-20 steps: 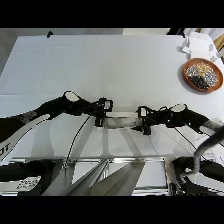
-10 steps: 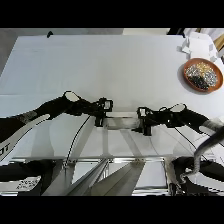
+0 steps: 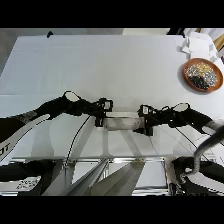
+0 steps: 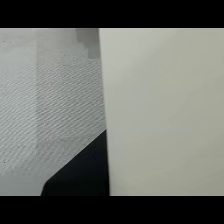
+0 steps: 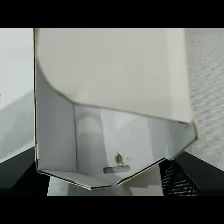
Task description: Fold the box and place the chain.
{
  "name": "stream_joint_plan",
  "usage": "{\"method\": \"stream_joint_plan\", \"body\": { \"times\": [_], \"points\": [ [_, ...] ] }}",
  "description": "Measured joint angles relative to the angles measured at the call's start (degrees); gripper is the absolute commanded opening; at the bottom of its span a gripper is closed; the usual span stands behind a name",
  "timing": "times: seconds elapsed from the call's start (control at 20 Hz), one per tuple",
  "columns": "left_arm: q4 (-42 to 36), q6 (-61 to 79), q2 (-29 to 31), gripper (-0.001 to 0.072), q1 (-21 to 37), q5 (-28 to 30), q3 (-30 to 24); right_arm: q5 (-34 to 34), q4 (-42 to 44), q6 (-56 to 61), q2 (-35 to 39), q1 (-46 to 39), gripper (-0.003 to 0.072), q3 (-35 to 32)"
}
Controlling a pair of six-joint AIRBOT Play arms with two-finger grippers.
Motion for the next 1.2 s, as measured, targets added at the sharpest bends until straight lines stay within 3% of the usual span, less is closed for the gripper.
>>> {"method": "stream_joint_plan", "body": {
  "times": [0.15,0.3,0.35,0.45,0.65,0.9,1.2],
  "points": [
    [0.0,0.0,0.0,0.0012,0.0,0.0,0.0,1.0,0.0,1.0,0.4,-0.5,0.0686,0.3],
    [0.0,0.0,0.0,0.0012,0.0,0.0,0.0,0.8,-0.2,1.5,0.6,-0.8,0.0632,0.8],
    [0.0,0.0,0.0,0.0012,0.0,0.0,0.0,0.5,-0.5,1.5,0.6,-0.8,0.0572,0.9],
    [0.0,0.0,0.0,0.0012,0.0,0.0,0.0,0.0,-1.5,1.7,0.4,-0.8,0.0531,1.0],
    [0.0,0.0,0.0,0.0012,0.0,0.0,0.0,-1.5,-2.7,1.3,0.1,-0.1,0.0498,1.2],
    [0.0,0.0,0.0,0.0012,0.0,0.0,0.0,-3.0,-3.1,0.9,-0.2,1.1,0.0501,1.2],
    [0.0,0.0,0.0,0.0012,0.0,0.1,0.0,-3.5,-2.0,0.1,-0.2,1.4,0.0622,1.5]
  ]
}}
